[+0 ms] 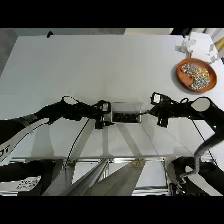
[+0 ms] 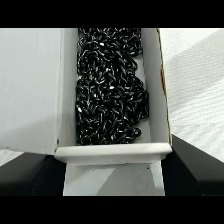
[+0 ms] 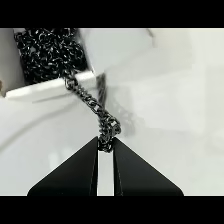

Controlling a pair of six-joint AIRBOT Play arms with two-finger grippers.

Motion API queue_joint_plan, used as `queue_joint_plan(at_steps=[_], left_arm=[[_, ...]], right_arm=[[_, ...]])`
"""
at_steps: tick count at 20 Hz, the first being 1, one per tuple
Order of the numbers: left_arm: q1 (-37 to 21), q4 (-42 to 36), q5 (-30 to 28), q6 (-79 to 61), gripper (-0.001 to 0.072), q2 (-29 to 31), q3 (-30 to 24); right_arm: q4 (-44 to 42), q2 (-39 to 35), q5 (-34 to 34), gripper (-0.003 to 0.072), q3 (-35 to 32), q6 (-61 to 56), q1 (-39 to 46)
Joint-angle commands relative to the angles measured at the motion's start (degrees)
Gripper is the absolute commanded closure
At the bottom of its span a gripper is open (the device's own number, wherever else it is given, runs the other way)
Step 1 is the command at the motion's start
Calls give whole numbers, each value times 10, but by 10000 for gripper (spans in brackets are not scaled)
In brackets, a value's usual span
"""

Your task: Fold the box and place the chain.

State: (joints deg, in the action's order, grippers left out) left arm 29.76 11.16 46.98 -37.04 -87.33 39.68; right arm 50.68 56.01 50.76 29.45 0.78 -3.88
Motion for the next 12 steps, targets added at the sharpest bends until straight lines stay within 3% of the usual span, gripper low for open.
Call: queue_joint_plan(at_steps=[1,7,12], left_arm=[[0,0,0,0,500,0,0],[0,0,0,0,500,0,0],[0,0,0,0,500,0,0]], right_arm=[[-7,-81,43,673,0,-40,16],[-200,-156,116,673,0,-40,-3],[-292,-154,57,673,1,-40,-72]])
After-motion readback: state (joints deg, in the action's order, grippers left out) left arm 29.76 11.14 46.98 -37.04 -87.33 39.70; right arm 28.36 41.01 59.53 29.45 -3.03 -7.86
